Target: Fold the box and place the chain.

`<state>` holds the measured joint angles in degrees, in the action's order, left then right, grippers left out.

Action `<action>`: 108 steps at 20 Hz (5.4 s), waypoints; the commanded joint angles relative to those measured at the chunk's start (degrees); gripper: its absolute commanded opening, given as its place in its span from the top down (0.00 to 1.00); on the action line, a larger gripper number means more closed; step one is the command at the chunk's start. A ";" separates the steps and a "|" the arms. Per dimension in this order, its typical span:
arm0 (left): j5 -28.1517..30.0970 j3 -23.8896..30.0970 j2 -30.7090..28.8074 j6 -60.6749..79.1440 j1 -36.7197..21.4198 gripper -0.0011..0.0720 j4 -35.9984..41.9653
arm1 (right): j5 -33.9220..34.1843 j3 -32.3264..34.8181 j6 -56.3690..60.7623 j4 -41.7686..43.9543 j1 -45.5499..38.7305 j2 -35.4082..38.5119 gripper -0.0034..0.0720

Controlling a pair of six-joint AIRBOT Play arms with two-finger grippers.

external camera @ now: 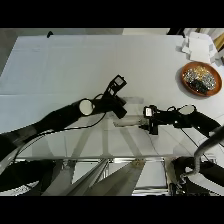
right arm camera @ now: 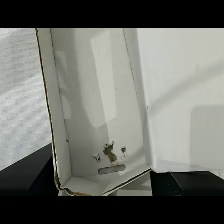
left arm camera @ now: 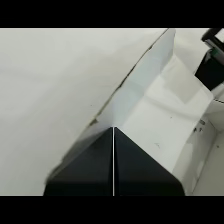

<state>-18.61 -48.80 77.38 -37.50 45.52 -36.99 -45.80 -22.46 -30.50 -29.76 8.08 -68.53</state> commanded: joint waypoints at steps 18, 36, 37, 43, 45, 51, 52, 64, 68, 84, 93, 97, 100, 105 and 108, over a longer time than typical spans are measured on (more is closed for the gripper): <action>-34.29 0.22 -1.44 6.69 -3.82 0.86 -26.93 | -0.04 -0.04 0.02 0.04 0.02 -0.02 0.42; -26.77 0.22 3.30 19.32 -3.32 0.59 -26.49 | -0.07 -0.04 0.02 0.04 0.02 -0.02 0.42; -26.77 0.22 3.30 19.32 -3.28 0.59 -26.40 | -0.07 -0.04 0.02 0.04 0.02 -0.02 0.42; -26.51 0.22 3.30 19.74 -2.16 0.62 -22.23 | -0.07 -0.04 0.02 0.04 0.02 -0.02 0.42; -26.47 0.22 3.34 19.74 -1.38 0.62 -21.64 | -0.07 -0.04 0.02 0.04 0.02 -0.02 0.42; -22.95 0.22 4.24 19.69 -0.79 0.71 -20.44 | -0.07 -0.04 0.02 0.04 0.02 -0.02 0.42; -21.51 0.22 4.24 19.69 -0.79 0.83 -20.46 | -0.07 -0.04 0.02 0.04 0.02 -0.02 0.42; -17.35 0.22 4.37 19.52 2.14 0.84 -17.55 | -0.07 -0.04 0.02 0.04 0.02 -0.02 0.42; -17.40 0.22 5.01 19.50 2.45 0.65 -16.20 | -0.07 -0.04 0.02 0.07 0.02 -0.02 0.42; -26.82 0.22 0.33 -0.81 0.09 0.98 -24.90 | -0.07 -0.04 0.02 0.04 0.02 -0.02 0.42; -33.46 3.80 -15.96 -31.21 -8.83 0.98 -28.20 | -0.07 -0.04 0.02 0.04 0.02 -0.02 0.42; -31.43 12.41 -18.84 -40.89 -12.85 0.98 -26.29 | -0.07 -0.04 0.02 0.04 0.02 -0.02 0.42; -25.42 18.80 -17.03 -42.58 -13.90 0.98 -18.18 | -0.07 -0.04 0.02 0.04 0.02 -0.02 0.42; -19.93 20.46 -11.06 -42.23 -13.97 0.98 -11.34 | -0.07 -0.04 0.02 0.04 0.02 -0.02 0.42; -17.79 20.46 -9.29 -38.10 -12.59 0.98 -6.99 | -0.07 -0.04 0.02 0.04 0.02 -0.02 0.42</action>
<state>-39.35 -28.88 66.19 -78.17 32.16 -49.06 -45.84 -22.46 -30.48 -29.71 8.05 -68.53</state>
